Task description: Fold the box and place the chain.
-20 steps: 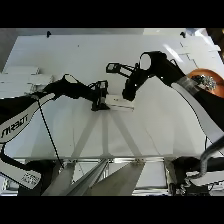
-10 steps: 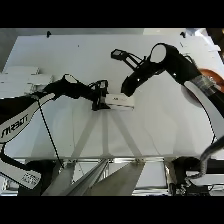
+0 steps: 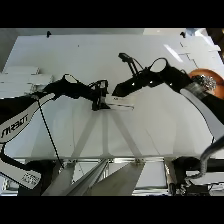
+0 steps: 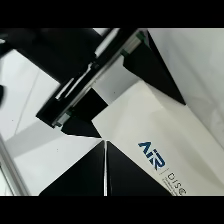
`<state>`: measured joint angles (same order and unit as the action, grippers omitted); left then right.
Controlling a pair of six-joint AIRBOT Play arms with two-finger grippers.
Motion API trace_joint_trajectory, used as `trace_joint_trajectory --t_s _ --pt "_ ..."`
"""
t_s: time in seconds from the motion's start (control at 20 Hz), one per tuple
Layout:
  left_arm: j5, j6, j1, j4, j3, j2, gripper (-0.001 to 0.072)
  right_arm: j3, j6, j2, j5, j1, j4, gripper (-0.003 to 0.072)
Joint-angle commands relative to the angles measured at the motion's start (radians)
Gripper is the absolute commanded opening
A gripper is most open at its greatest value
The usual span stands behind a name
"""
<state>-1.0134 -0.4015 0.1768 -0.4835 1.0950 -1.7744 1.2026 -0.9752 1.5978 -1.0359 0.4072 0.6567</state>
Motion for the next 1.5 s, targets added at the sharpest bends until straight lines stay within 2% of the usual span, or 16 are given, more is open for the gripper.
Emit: trace_joint_trajectory --t_s 0.0,0.15,0.45,0.75,1.0,1.15,1.3,1.45 --pt "0.0 -0.001 0.0 0.0 0.0 -0.001 0.0278 -0.028 -0.05 0.052 0.066 0.024 -0.027 0.001" --pt "0.0 -0.001 0.0 0.0 0.0 -0.001 0.0278 -0.028 -0.076 0.076 0.071 0.041 -0.008 0.001" --pt "0.0 -0.001 0.0 -0.001 0.0 -0.001 0.0278 -0.028 -0.159 0.077 0.043 0.048 0.154 0.0009" --pt "0.0 -0.001 0.0 0.0 0.0 -0.001 0.0278 -0.028 -0.117 0.047 0.073 0.047 0.106 0.0011" --pt "0.0 -0.001 0.0 -0.001 0.0 -0.001 0.0278 -0.028 0.059 -0.084 0.09 0.003 -0.01 0.0011" --pt "0.0 -0.001 0.0 0.0 0.0 -0.001 0.0278 -0.029 0.061 -0.154 0.059 -0.05 0.041 0.0011" --pt "0.0 -0.001 0.0 0.0 0.0 -0.001 0.0278 -0.038 0.08 -0.172 -0.057 -0.119 0.053 0.0011" --pt "0.0 -0.001 0.0 0.0 0.0 -0.001 0.0278 -0.145 0.15 -0.184 -0.072 -0.195 -0.021 0.0011"
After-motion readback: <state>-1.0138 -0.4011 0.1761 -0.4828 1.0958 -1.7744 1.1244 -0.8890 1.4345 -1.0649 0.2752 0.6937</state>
